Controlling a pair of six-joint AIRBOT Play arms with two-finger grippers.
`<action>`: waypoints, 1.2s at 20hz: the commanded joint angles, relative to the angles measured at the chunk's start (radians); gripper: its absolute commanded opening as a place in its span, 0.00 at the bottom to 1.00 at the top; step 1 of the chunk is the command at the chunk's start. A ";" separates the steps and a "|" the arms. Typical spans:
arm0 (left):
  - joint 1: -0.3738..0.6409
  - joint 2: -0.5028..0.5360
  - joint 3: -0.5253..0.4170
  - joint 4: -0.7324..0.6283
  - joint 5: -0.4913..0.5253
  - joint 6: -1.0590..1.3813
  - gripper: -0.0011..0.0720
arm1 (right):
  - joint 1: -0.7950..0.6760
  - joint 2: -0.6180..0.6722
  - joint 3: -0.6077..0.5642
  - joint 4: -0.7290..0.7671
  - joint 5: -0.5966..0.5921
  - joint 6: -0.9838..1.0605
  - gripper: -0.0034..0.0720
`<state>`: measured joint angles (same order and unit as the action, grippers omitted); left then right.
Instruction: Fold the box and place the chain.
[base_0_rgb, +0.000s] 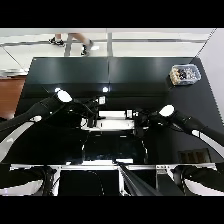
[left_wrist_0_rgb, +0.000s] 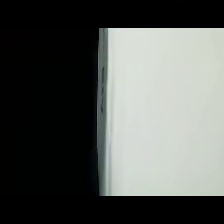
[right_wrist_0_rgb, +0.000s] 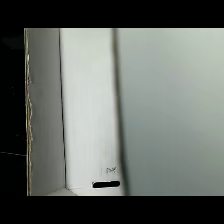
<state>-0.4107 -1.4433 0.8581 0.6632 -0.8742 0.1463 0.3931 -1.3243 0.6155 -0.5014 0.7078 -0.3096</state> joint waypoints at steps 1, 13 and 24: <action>0.000 -0.004 0.000 0.010 0.002 -0.005 0.04 | 0.002 -0.001 0.001 -0.012 -0.006 0.014 0.99; 0.000 -0.018 0.000 0.009 -0.001 -0.019 0.04 | 0.002 -0.001 0.001 -0.012 -0.010 0.014 0.99; 0.000 -0.018 0.002 0.008 -0.002 -0.019 0.04 | 0.002 -0.002 0.001 -0.011 -0.021 0.024 0.99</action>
<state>-0.4107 -1.4609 0.8585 0.6716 -0.8753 0.1257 0.3943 -1.3254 0.6155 -0.5137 0.6937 -0.2909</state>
